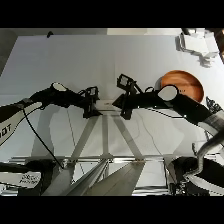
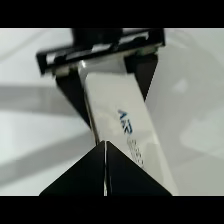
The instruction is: Fold the box and place the chain.
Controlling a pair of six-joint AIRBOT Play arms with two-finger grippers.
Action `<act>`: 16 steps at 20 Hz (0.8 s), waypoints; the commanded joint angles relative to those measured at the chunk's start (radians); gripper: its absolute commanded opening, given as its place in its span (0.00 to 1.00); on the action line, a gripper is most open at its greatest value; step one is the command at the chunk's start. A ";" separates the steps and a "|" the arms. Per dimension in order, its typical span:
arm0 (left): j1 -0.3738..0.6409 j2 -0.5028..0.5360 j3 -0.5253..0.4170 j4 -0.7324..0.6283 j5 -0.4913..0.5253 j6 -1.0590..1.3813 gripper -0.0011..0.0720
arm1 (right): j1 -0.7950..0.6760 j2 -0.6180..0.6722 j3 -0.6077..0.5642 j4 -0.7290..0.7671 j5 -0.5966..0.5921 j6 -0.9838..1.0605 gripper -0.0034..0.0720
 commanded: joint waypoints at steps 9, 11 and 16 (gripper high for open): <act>0.000 0.000 0.000 0.000 0.000 0.000 0.21 | -0.051 -0.288 0.000 0.266 0.205 0.082 0.06; 0.000 0.000 0.000 0.000 0.000 0.000 0.21 | -0.051 -0.297 0.000 0.262 0.210 0.082 0.06; 0.001 0.000 0.000 0.000 0.000 0.000 0.21 | -0.051 -0.294 0.000 0.262 0.207 0.081 0.06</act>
